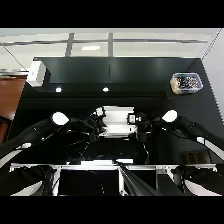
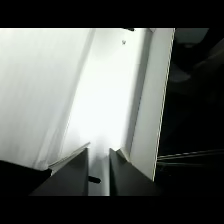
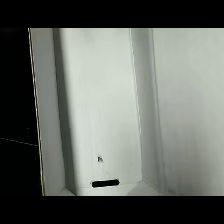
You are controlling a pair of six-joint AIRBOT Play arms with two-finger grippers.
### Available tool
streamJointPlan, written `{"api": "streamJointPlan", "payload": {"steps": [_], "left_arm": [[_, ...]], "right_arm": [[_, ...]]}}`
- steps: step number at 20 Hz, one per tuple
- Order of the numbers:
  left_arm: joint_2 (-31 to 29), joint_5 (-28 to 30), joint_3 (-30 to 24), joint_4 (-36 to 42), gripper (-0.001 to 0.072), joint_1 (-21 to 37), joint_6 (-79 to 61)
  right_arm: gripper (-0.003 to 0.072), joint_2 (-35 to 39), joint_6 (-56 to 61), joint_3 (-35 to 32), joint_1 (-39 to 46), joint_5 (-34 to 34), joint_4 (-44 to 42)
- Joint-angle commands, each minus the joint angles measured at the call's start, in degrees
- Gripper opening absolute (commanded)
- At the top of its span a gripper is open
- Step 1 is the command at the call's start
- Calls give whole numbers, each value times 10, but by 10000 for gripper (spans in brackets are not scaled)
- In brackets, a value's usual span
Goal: Fold the box and place the chain.
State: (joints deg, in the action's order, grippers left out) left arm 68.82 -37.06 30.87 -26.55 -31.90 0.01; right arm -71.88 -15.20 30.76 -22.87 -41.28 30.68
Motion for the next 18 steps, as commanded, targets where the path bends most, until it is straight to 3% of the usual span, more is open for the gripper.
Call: {"api": "streamJointPlan", "payload": {"steps": [1, 2, 3, 4, 5, 6, 7, 8, 9, 10, 11, 12, 15, 18], "left_arm": [[18, 3, 0, 28, 128, -1, -33], [19, 2, 0, 28, 128, -1, -33], [19, 0, 0, 29, 182, -1, -33], [19, 1, 0, 29, 364, -1, -33], [19, 2, 0, 29, 441, -1, -32], [19, 0, 0, 28, 317, -1, -32], [19, -2, 0, 29, 268, -1, -33], [18, -7, 0, 28, 281, -1, -33], [16, -9, 1, 27, 230, -1, -33], [10, -9, 1, 23, 227, -1, -33], [-1, -12, 5, -1, 158, 0, -27], [-20, -21, 13, -47, 26, 3, -2], [-101, -25, 32, -198, 26, 47, 234], [-184, -67, 33, -340, 28, 141, 404]], "right_arm": [[76, 0, 0, 0, 0, 0, 0], [77, 0, 0, 0, 0, 0, 0], [77, 0, 0, 0, 0, 0, 0], [77, 0, 0, 0, 0, 0, 0], [77, 0, 0, 0, 0, 0, 0], [77, 0, 0, 0, 0, 0, 0], [77, 0, 0, 0, 0, 0, 0], [77, 0, 0, 0, 0, 0, 0], [77, 0, 0, 0, 0, 0, 0], [77, 0, 0, 0, 0, 0, 0], [77, 0, 0, 0, 0, 0, 0], [77, 0, 0, 0, 0, 0, 0], [77, 0, 0, 0, 0, 0, 0], [77, 0, 0, 0, 0, 0, 0]]}}
